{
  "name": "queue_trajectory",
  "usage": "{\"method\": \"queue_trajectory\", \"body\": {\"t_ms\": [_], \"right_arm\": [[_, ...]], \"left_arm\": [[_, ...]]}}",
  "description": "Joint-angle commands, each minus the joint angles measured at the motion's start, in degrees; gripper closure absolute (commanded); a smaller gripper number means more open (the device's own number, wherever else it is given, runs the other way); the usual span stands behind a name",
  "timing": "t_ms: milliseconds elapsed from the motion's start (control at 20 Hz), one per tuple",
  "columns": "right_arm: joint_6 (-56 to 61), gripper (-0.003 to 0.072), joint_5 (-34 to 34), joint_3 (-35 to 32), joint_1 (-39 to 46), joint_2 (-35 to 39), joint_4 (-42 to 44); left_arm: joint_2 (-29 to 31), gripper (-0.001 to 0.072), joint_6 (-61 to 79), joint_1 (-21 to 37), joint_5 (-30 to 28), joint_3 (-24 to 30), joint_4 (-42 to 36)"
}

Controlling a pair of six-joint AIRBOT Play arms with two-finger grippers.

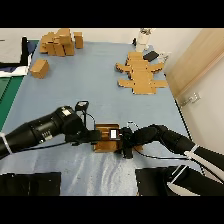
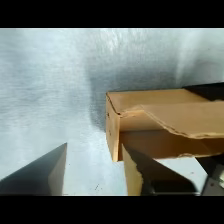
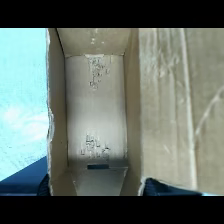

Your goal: Fold the box.

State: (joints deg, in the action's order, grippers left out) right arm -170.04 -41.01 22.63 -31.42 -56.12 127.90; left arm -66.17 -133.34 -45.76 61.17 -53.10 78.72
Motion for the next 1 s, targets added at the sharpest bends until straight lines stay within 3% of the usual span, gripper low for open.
{"method": "queue_trajectory", "body": {"t_ms": [0,50,200,400,650,800,900,950], "right_arm": [[0.0,0.0115,0.0,0.0,0.0,0.0,0.0],[0.0,0.0115,0.0,0.0,0.0,0.0,0.0],[0.0,0.0115,0.0,0.0,0.0,0.0,0.0],[0.0,0.0115,0.0,0.0,0.0,0.0,0.0],[0.0,0.0115,0.0,0.0,0.0,0.0,0.0],[0.0,0.0115,0.0,0.0,0.0,0.0,0.0],[0.0,0.0115,0.0,0.0,0.0,0.0,0.0],[0.0,0.0115,0.0,0.0,0.0,0.0,0.0]], "left_arm": [[1.7,0.0566,12.2,6.0,1.2,0.0,-9.2],[1.7,0.0698,18.1,7.7,1.6,0.0,-11.3],[1.7,0.0698,36.7,12.3,1.4,1.0,-18.8],[2.2,0.0698,67.0,21.6,1.9,6.4,-36.0],[3.1,0.0698,102.4,35.7,9.9,13.8,-44.5],[4.1,0.0678,123.4,40.1,2.6,20.7,-45.7],[4.2,0.0120,130.6,39.2,-7.2,24.2,-47.3],[4.2,0.0047,135.2,37.7,-12.0,25.8,-49.5]]}}
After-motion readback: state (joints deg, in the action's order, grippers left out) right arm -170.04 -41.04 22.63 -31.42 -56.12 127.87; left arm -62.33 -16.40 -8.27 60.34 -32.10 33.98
